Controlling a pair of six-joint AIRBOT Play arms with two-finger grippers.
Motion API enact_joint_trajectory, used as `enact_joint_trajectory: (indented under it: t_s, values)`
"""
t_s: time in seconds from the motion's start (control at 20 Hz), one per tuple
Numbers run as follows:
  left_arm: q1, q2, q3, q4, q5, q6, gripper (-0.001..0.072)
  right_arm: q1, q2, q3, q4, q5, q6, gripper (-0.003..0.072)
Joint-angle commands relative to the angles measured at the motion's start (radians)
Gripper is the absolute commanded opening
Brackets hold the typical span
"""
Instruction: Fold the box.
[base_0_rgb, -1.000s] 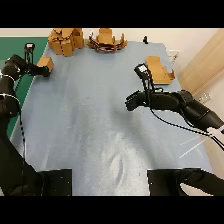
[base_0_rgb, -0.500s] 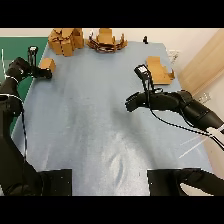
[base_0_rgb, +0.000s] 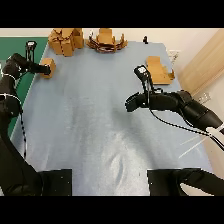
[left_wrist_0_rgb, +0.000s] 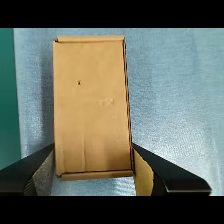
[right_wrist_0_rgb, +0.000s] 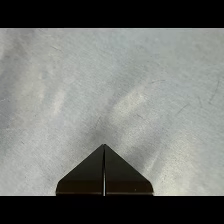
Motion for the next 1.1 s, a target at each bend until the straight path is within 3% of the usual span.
enact_joint_trajectory:
  t_s: [0.0,0.4,0.45,0.5,0.65,0.7,0.8,0.9,1.05]
  values:
    - [0.0,0.022,0.002,-0.001,0.012,0.006,0.0678,0.0,0.0,-0.001,0.0,-0.005,0.0,0.0007]
    - [-0.018,0.116,0.008,-0.028,-0.004,0.029,0.0677,0.0,0.001,-0.001,0.0,-0.005,0.0,0.0007]
    - [-0.021,0.154,0.008,-0.033,-0.043,0.029,0.0496,-0.003,0.003,0.0,0.0,-0.003,0.002,0.0007]
    - [-0.023,0.198,0.008,-0.049,-0.112,0.031,0.0003,-0.008,0.007,0.001,0.001,0.007,0.024,0.0007]
    - [-0.041,0.345,0.004,-0.113,-0.359,0.036,0.0005,-0.053,0.041,0.011,-0.004,0.066,0.147,0.0007]
    - [-0.059,0.395,-0.008,-0.112,-0.406,0.036,0.0003,-0.09,0.054,0.02,-0.008,0.069,0.206,0.0007]
    - [-0.1,0.484,-0.044,-0.108,-0.405,0.039,0.0003,-0.207,0.073,0.05,-0.011,0.046,0.328,0.0007]
    - [-0.142,0.558,-0.107,-0.11,-0.399,0.039,0.0003,-0.355,0.072,0.109,-0.01,-0.031,0.353,0.0007]
    - [-0.184,0.623,-0.293,-0.137,-0.417,0.0,0.0004,-0.594,-0.01,0.337,-0.007,-0.32,0.323,0.0008]
